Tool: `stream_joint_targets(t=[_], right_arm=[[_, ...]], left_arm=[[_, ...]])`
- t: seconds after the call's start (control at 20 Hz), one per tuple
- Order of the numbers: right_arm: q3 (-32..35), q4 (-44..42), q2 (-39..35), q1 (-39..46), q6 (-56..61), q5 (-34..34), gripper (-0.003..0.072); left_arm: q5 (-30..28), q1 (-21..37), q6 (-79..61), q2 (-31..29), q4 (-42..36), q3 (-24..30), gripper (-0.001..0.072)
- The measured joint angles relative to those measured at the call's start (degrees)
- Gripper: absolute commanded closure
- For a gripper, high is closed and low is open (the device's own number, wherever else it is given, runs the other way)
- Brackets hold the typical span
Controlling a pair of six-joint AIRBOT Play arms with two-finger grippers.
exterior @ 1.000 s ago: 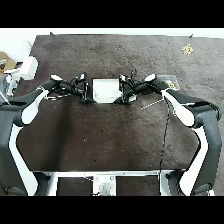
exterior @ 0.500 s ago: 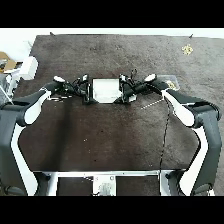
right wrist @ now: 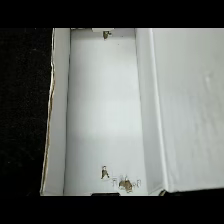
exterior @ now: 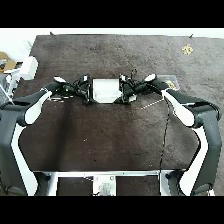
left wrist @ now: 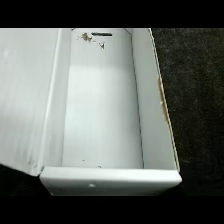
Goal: Fold the box and place the chain.
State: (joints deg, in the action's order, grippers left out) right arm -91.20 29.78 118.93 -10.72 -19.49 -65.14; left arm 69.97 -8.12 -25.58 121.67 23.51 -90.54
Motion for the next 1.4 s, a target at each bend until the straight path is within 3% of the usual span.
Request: stream_joint_targets(t=[1.35, 1.4], right_arm=[[0.00, 0.00, 0.00, 0.00, -0.02, 0.00, 0.0249], [0.00, 0.00, 0.00, 0.00, -0.02, -0.02, 0.0248]], left_arm=[[0.96, 0.02, 0.09, 0.31, -1.97, 0.02, 0.0001], [0.96, 0.02, 0.09, 0.31, -1.95, 0.02, 0.0031]])
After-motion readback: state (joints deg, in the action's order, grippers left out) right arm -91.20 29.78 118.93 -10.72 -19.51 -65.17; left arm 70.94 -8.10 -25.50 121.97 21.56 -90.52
